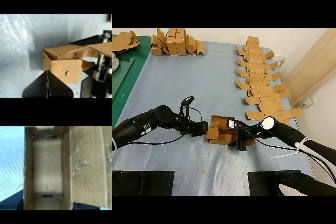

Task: Fold the box.

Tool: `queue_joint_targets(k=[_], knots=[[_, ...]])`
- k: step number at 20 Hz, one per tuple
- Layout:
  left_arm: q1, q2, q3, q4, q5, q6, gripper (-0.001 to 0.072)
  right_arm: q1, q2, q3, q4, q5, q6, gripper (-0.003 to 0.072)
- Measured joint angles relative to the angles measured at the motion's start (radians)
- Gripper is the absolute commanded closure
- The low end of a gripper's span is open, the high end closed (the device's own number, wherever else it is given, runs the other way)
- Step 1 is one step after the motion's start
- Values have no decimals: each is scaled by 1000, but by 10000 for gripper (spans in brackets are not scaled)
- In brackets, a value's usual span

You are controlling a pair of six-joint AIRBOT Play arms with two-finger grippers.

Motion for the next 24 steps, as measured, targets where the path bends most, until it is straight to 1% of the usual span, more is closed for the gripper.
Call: queue_joint_targets(k=[2, 6, 9, 11, 17, 21, 24], knots=[[-42, 0, 23, 103, 1, -137, 700, 0, 0, 0, 0, 0, 0, 189], [-112, 0, 69, 232, 7, -326, 700, 0, 0, 0, 0, 0, 0, 188], [-148, 0, 106, 371, -27, -474, 700, 0, 0, 0, 0, 0, 0, 189], [-164, -2, 120, 428, -48, -540, 700, 0, 0, 0, 0, 0, 0, 189], [-181, -13, 133, 507, -89, -612, 700, 0, 0, 0, 0, 0, 0, 188], [-171, -15, 126, 644, -181, -714, 700, 0, 0, 0, 0, 0, 0, 189], [-154, -32, 107, 700, -212, -752, 699, 0, 0, 0, 0, 0, 0, 189]])
